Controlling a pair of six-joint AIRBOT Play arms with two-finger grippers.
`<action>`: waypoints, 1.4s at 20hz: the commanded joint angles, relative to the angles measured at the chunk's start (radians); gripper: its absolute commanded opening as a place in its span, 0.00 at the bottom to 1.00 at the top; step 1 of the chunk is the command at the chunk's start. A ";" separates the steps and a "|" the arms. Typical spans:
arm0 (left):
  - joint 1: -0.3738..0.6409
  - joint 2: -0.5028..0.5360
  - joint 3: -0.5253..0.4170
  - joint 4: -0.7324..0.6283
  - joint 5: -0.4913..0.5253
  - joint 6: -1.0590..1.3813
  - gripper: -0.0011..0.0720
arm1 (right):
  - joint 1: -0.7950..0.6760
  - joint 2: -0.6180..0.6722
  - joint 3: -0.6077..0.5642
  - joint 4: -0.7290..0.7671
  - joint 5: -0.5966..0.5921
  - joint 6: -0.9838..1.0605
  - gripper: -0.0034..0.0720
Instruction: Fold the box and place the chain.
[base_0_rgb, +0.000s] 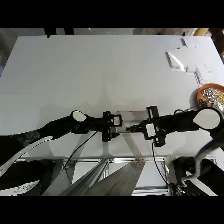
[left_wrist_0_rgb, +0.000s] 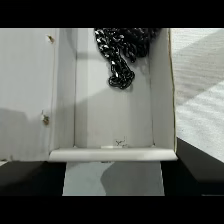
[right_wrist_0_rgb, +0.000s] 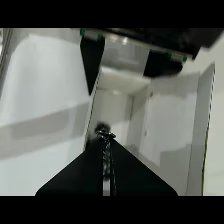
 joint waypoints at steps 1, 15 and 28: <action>0.000 0.001 0.000 0.000 0.000 0.000 0.44 | 0.123 -0.027 0.000 0.022 -0.167 0.063 0.07; 0.000 0.001 0.000 0.000 0.000 0.000 0.44 | -0.011 -0.050 0.001 -0.159 -0.075 0.162 0.30; 0.000 0.001 0.000 0.000 0.000 0.000 0.44 | -0.341 -0.225 -0.036 -0.463 -0.021 -0.014 0.27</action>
